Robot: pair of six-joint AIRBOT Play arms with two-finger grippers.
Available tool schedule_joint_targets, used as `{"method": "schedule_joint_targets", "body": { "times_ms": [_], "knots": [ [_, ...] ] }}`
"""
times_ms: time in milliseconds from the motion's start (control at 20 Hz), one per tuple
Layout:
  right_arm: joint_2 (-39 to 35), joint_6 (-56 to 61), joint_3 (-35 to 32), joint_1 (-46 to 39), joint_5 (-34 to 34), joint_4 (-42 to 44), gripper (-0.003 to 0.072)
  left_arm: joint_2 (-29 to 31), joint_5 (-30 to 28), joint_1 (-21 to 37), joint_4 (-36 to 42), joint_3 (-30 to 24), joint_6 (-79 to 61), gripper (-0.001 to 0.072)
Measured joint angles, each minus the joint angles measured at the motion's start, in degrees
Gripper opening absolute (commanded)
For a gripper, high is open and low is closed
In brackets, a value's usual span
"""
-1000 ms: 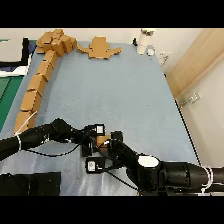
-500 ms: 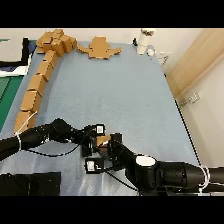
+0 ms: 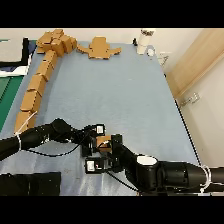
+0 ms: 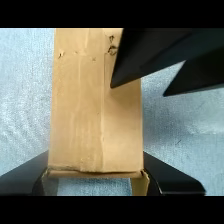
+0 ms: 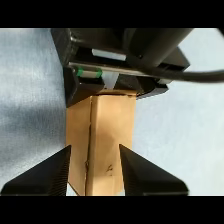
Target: Fold the box.
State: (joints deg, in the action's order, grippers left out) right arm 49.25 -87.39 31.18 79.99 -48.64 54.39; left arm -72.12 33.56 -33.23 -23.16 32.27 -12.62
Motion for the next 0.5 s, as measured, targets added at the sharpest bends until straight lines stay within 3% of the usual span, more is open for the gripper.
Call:
{"method": "schedule_joint_targets", "body": {
  "times_ms": [150, 200, 250, 300, 350, 500],
  "knots": [
    [-2.7, 2.0, 0.8, 0.0, -1.5, 0.7, 0.0463, 0.0, 0.0, 0.0, 0.0, 0.0, 0.0, 0.0494],
    [-4.0, 3.5, 1.0, 0.0, -2.5, 1.6, 0.0417, 0.0, 0.0, 0.0, 0.0, 0.0, 0.0, 0.0494],
    [-5.3, 5.2, 1.1, 0.0, -3.6, 3.0, 0.0318, 0.0, 0.0, 0.0, 0.0, 0.0, 0.0, 0.0495],
    [-6.7, 7.8, 1.0, 0.0, -4.9, 5.2, 0.0143, 0.0, 0.0, 0.0, 0.0, 0.0, 0.0, 0.0495],
    [-8.0, 10.9, 0.8, 0.0, -5.8, 7.4, 0.0022, 0.0, 0.0, 0.0, 0.0, 0.0, 0.0, 0.0494],
    [-12.5, 26.5, -2.5, 0.0, -6.6, 12.4, 0.0004, 0.0, 0.0, 0.0, 0.0, 0.0, 0.0, 0.0494]
  ]
}}
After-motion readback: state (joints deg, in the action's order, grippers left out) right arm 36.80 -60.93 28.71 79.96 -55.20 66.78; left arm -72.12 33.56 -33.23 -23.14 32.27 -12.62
